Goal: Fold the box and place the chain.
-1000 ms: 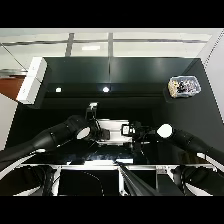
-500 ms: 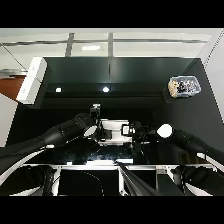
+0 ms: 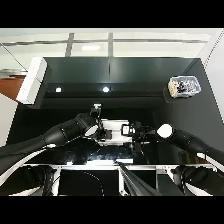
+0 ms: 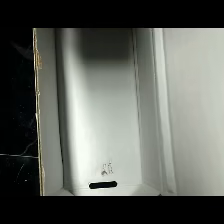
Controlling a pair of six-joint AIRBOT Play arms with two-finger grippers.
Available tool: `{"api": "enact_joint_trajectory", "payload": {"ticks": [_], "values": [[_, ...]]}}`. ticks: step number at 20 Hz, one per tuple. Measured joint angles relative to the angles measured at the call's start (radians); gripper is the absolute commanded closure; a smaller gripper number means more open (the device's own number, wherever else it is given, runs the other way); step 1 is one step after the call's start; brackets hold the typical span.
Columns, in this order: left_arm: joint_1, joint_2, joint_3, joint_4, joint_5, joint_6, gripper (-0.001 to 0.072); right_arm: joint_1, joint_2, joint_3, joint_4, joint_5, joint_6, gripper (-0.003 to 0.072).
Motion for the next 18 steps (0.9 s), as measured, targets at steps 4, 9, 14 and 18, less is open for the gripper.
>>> {"api": "enact_joint_trajectory", "payload": {"ticks": [4,9,14,18], "values": [[0.004,0.0,0.021,0.016,-0.009,0.0,0.0361,0.0,0.0,0.0,0.0,0.0,0.0,0.0211],[0.006,0.0,0.028,0.023,-0.038,-0.012,0.044,0.0,0.0,0.0,0.0,0.0,0.0,0.0212],[0.006,-0.006,0.029,0.025,-0.068,-0.038,0.0497,0.0,0.0,0.0,0.0,0.0,0.0,0.0212],[0.006,-0.015,0.029,0.025,-0.08,-0.048,0.0559,0.0,0.0,0.0,0.0,0.0,0.0,0.0212]]}}
